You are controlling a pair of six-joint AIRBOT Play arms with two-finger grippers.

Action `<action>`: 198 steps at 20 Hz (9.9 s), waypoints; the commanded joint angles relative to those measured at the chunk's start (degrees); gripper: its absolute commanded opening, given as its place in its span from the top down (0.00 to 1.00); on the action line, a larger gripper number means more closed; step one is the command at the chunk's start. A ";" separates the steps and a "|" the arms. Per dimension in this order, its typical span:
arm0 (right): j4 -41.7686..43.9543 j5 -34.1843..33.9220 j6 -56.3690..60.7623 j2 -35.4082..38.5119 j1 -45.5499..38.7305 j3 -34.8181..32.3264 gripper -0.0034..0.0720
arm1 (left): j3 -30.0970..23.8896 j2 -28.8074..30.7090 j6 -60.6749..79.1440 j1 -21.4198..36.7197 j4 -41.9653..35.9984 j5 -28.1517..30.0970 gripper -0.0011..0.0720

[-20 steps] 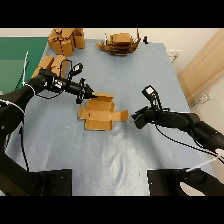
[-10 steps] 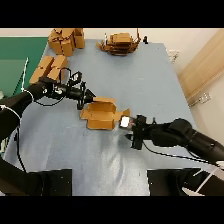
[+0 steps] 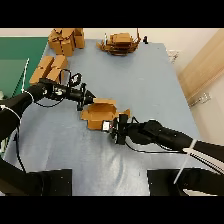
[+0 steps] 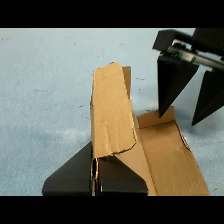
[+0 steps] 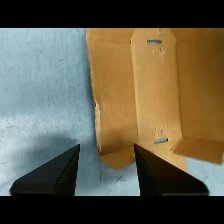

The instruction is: Fold the box.

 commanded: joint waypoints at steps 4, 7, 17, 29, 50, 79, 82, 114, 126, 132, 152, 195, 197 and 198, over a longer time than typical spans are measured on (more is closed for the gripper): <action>-2.56 3.65 0.04 -5.29 -2.82 3.93 0.25 | -0.02 0.04 -0.50 0.02 0.26 -3.23 0.96; -2.51 3.67 0.24 -3.48 -5.77 5.11 0.25 | -0.02 0.04 -2.29 0.00 0.33 -3.65 0.96; -2.29 2.75 1.51 -2.64 -7.56 5.49 0.14 | -0.02 0.04 -4.52 0.00 1.55 -4.04 0.95; -5.79 1.95 1.51 -1.88 -7.56 6.34 0.14 | -0.02 0.04 -4.98 0.00 1.53 -4.00 0.95; 20.68 -13.42 -18.38 -12.92 -11.93 17.99 0.17 | -0.02 0.04 -4.98 0.00 1.53 -3.98 0.95; 32.87 -30.01 -25.24 -20.85 -20.33 26.45 0.20 | -0.02 0.04 -4.72 0.46 2.40 -3.56 0.95; 32.74 -29.75 -25.73 -21.14 -19.34 26.45 0.20 | -0.02 0.04 -4.72 0.46 2.40 -3.56 0.95; 30.71 -28.06 -25.94 -22.38 -18.62 26.45 0.75 | -6.93 14.58 -35.87 9.68 19.63 -5.31 0.97; 30.71 -28.09 -25.94 -22.38 -18.62 26.45 0.75 | -2.91 11.10 -38.10 -12.26 13.88 31.52 0.96; 30.69 -28.06 -25.97 -22.38 -18.62 26.45 0.75 | 14.12 -2.86 -56.74 -12.70 33.70 10.38 0.96; 30.62 -28.06 -25.94 -22.38 -18.62 26.45 0.75 | 13.70 14.69 -50.23 -2.16 46.16 7.67 0.97; 30.27 -28.09 -25.92 -22.38 -18.62 26.45 0.75 | -6.43 13.79 -39.26 -16.52 40.09 22.36 0.74; 30.27 -28.09 -25.92 -22.38 -18.64 26.45 0.75 | -6.43 13.81 -39.45 -16.52 40.09 21.94 0.74; 30.27 -28.09 -25.92 -22.38 -18.62 26.45 0.75 | -6.43 13.81 -39.45 -16.52 40.09 21.57 0.74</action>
